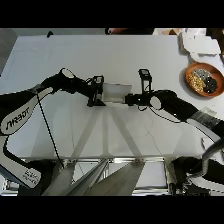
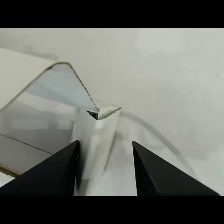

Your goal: Fold the box and place the chain.

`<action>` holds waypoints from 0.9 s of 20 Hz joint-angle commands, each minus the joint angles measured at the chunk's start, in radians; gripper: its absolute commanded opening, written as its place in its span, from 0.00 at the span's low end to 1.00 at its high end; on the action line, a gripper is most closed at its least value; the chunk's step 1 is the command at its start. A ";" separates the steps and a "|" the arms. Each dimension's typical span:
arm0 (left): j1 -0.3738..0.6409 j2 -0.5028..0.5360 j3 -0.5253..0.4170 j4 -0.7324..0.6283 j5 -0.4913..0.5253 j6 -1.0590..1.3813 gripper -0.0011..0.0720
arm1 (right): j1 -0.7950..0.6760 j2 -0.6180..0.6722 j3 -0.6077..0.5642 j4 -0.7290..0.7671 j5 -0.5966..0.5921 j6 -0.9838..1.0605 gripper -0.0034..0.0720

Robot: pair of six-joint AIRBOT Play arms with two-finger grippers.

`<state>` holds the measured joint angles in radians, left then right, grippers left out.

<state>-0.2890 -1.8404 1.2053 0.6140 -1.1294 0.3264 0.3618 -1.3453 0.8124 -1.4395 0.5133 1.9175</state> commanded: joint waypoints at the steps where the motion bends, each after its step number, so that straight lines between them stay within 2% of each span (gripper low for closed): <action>1: 0.000 0.000 0.000 0.001 -0.001 0.000 0.37 | 0.004 -0.006 0.056 -0.080 0.094 0.027 0.68; 9: 0.000 0.000 0.000 0.001 -0.001 0.000 0.37 | 0.026 -0.077 0.213 -0.084 0.269 0.031 0.69; 14: 0.000 0.000 0.000 0.001 -0.003 0.000 0.37 | 0.081 -0.153 0.236 -0.193 0.287 0.151 0.69; 18: 0.000 0.000 0.000 0.001 -0.003 0.000 0.37 | 0.094 -0.232 0.339 -0.243 0.373 0.300 0.69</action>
<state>-0.2890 -1.8404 1.2053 0.6144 -1.1309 0.3260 0.4442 -1.5291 1.0931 -1.6344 0.8257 2.1040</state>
